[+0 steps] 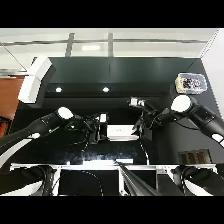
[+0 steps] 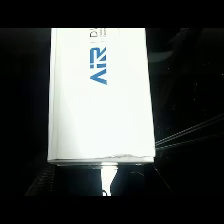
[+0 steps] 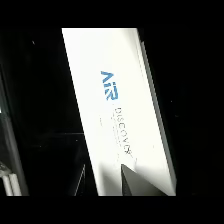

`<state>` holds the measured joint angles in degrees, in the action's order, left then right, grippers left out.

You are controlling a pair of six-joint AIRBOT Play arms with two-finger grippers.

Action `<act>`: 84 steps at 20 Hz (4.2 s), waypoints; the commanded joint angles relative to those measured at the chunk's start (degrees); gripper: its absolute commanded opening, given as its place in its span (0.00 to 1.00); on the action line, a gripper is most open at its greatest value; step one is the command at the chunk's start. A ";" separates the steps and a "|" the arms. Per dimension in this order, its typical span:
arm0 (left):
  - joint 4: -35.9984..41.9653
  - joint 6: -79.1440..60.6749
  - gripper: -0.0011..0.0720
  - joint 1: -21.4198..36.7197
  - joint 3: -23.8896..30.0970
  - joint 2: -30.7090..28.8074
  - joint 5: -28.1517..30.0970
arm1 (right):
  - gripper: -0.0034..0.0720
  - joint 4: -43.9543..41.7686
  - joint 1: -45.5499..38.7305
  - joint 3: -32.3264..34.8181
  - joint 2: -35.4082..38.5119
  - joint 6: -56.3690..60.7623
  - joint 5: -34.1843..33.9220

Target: Fold the box and place the chain.

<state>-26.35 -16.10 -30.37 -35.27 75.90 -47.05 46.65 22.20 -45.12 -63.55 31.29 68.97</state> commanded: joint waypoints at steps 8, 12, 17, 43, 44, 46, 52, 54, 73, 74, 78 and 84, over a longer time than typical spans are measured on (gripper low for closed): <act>0.02 0.02 0.69 -0.02 -0.04 0.04 0.04 | 0.05 -22.95 -2.78 9.05 -1.42 24.39 -3.89; 0.02 0.02 0.69 -0.02 -0.04 0.04 0.04 | 0.05 -22.58 -2.62 9.20 -4.59 25.97 -9.57; 0.02 0.02 0.69 -0.02 -0.04 0.04 0.07 | 0.05 -17.42 -2.62 9.57 -7.10 29.07 -9.81; -6.84 2.51 1.00 0.11 -0.42 -3.30 -1.31 | 0.05 -4.46 -27.15 2.34 19.34 28.83 7.58; -9.49 5.33 1.00 0.11 -0.44 -5.22 -1.42 | 0.05 -2.38 -30.03 2.34 21.00 29.18 9.03; -16.11 12.85 1.00 0.11 -0.44 -10.10 -1.88 | 0.05 2.12 -34.84 2.38 22.73 31.50 11.43; -18.80 22.58 1.00 -3.48 -3.69 -15.06 -1.97 | 0.05 0.92 -35.54 6.58 22.82 33.46 5.09; -17.20 22.60 1.00 -6.56 -6.56 -11.67 2.19 | 0.05 0.96 -35.54 7.56 22.82 33.44 5.18; -10.86 28.55 0.99 -14.40 -20.41 8.04 -2.82 | 0.05 0.96 -35.52 7.78 22.82 31.89 3.96; -11.02 28.52 0.99 -14.40 -20.41 8.04 -3.69 | 0.05 0.96 -35.52 7.78 22.82 31.87 3.96; -14.73 28.44 1.00 -15.41 -20.35 8.48 -2.27 | 0.05 0.94 -35.52 7.78 22.82 31.87 3.82; -20.06 28.55 1.00 -19.80 -20.31 10.95 3.19 | 0.05 0.94 -35.52 7.78 22.82 31.89 3.82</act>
<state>-42.37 12.40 -48.16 -55.57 86.08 -46.78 47.62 -13.30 -37.36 -40.77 63.16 72.82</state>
